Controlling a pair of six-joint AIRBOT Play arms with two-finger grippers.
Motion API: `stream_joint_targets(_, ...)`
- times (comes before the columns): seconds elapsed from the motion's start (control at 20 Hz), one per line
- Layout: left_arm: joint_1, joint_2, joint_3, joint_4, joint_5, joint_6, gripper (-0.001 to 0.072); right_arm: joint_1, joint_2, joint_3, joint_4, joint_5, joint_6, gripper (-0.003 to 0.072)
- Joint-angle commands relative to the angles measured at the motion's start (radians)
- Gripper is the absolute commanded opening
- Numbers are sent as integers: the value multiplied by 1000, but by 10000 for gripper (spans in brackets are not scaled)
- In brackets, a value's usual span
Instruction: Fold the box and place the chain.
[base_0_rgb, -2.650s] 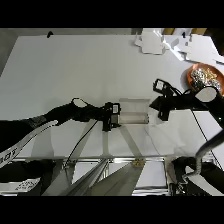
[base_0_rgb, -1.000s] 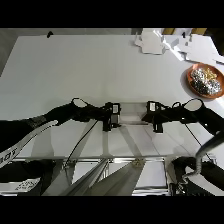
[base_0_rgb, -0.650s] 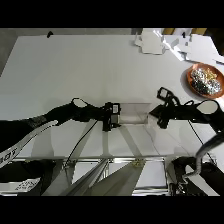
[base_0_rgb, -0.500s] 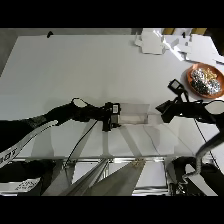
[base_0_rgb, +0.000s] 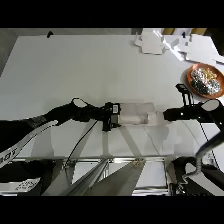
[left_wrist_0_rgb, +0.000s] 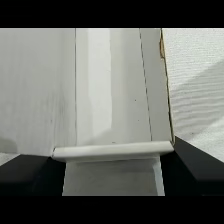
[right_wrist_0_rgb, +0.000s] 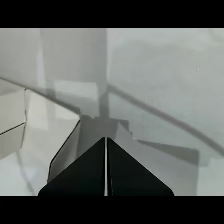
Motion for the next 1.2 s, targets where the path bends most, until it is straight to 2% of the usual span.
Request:
stream_joint_targets(0.0,-1,0,0,0,0,0,211,56,-57,-6,39,42,31,17)
stream_joint_targets(0.15,-1,0,0,0,0,0,211,70,-50,-6,116,88,1,22)
stream_joint_targets(0.2,-1,0,0,0,0,0,211,70,-40,-6,148,108,-21,80)
stream_joint_targets(0.35,-1,0,0,0,0,0,211,70,11,-6,163,132,-19,153)
stream_joint_targets(0.4,-1,0,0,0,0,0,211,70,32,-6,174,135,-19,205)
stream_joint_targets(0.55,-1,0,0,0,0,0,211,70,63,-6,218,166,-19,214)
stream_joint_targets(0.75,-1,0,0,0,0,0,211,70,64,-6,250,183,-16,280)
stream_joint_targets(1.0,-1,0,0,0,0,0,211,71,64,-6,276,195,-12,328)
stream_joint_targets(1.15,-1,0,0,0,0,0,211,130,64,-5,261,149,38,329)
